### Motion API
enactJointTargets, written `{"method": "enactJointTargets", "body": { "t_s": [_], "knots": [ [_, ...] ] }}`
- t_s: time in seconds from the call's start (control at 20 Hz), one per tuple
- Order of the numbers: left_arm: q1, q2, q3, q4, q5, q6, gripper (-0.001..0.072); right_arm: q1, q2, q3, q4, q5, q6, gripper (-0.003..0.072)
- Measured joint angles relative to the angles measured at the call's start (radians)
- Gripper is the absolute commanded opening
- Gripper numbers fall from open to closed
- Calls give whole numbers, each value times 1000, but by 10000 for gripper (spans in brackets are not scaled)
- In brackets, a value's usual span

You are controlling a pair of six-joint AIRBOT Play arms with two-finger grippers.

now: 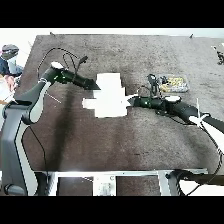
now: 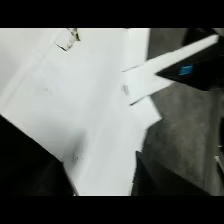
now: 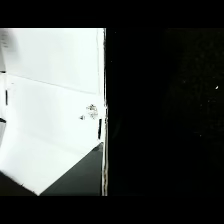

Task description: Fold the box and place the chain.

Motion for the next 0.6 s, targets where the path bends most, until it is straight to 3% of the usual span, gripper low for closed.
{"method": "enactJointTargets", "body": {
  "t_s": [0.2, 0.3, 0.6],
  "knots": [
    [0, -11, 0, -52, -41, 28, 414, 0, 0, 0, 0, 0, 0, 9],
    [0, -12, 0, -46, -51, 34, 305, 0, 0, 0, 0, 0, 0, 9],
    [-10, -14, 0, 6, -46, 42, 305, 0, 0, 0, 0, 0, 0, 9]
  ]
}}
